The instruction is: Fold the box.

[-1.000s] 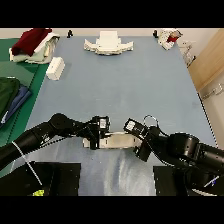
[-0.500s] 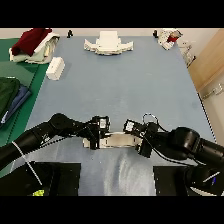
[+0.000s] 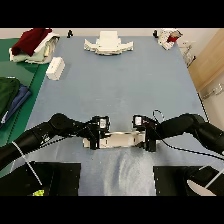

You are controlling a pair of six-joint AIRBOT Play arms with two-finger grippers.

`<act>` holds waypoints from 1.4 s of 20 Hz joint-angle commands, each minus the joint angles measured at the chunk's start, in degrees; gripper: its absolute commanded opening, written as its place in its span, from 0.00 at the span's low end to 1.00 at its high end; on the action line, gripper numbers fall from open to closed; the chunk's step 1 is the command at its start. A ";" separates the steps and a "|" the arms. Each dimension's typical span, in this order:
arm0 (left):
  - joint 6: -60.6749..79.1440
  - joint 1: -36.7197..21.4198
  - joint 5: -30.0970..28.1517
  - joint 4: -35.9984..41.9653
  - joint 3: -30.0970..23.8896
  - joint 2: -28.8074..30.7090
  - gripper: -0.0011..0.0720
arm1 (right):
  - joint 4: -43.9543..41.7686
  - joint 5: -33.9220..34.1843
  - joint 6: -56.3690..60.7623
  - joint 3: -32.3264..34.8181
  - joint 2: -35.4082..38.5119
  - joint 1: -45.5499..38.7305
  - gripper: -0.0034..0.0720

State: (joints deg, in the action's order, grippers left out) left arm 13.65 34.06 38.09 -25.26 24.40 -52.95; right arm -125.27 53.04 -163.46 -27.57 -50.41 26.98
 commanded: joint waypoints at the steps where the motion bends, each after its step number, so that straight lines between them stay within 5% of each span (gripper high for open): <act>1: 0.02 0.02 0.02 0.00 0.00 0.04 0.03 | -6.58 1.25 -8.90 0.02 -5.97 -3.04 1.00; 12: 0.02 0.00 0.00 -0.02 0.00 0.04 0.03 | -4.68 3.30 -8.44 0.02 -5.70 -1.99 1.00; 28: 0.02 0.02 0.00 0.00 0.00 0.04 0.03 | -4.20 -7.15 -8.46 4.22 -5.60 1.20 1.00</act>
State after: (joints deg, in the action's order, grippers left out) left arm 13.67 34.06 38.06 -25.26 24.40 -52.95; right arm -129.47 47.31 -171.94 -23.88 -56.05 28.14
